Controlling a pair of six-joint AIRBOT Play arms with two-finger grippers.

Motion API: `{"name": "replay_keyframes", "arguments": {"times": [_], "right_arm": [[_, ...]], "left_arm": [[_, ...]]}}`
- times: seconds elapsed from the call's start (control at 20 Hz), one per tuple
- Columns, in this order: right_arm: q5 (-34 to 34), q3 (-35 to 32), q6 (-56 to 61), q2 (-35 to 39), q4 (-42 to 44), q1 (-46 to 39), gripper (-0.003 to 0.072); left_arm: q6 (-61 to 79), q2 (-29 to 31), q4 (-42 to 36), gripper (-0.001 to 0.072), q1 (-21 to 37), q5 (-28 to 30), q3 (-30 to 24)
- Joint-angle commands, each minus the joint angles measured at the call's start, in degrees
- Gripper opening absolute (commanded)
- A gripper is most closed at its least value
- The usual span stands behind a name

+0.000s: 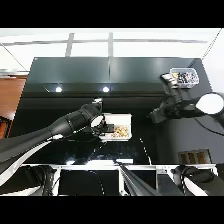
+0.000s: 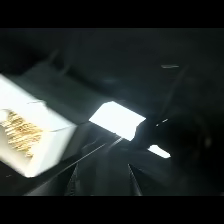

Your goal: Fold the box and place the chain.

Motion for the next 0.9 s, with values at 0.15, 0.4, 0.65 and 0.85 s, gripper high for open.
{"name": "replay_keyframes", "arguments": {"times": [0.15, 0.4, 0.65, 0.85], "right_arm": [[2.5, 0.2, 0.4, 4.4, -3.5, -7.6, 0.0376], [3.5, 0.2, -0.1, 4.4, -3.6, -7.6, 0.0376], [4.1, 0.2, -0.1, 4.4, -3.6, -7.6, 0.0376], [5.4, 0.2, -0.3, 4.4, -3.7, -7.6, 0.0376]], "left_arm": [[-0.5, 0.1, 1.9, 0.0072, 0.1, -0.6, 0.5], [1.1, 7.1, 18.5, 0.0583, -4.3, -5.6, 3.3], [0.2, 22.8, 34.6, 0.0583, -3.0, -16.5, -4.7], [2.5, 39.3, 21.7, 0.0573, 19.7, -4.6, -19.1]]}}
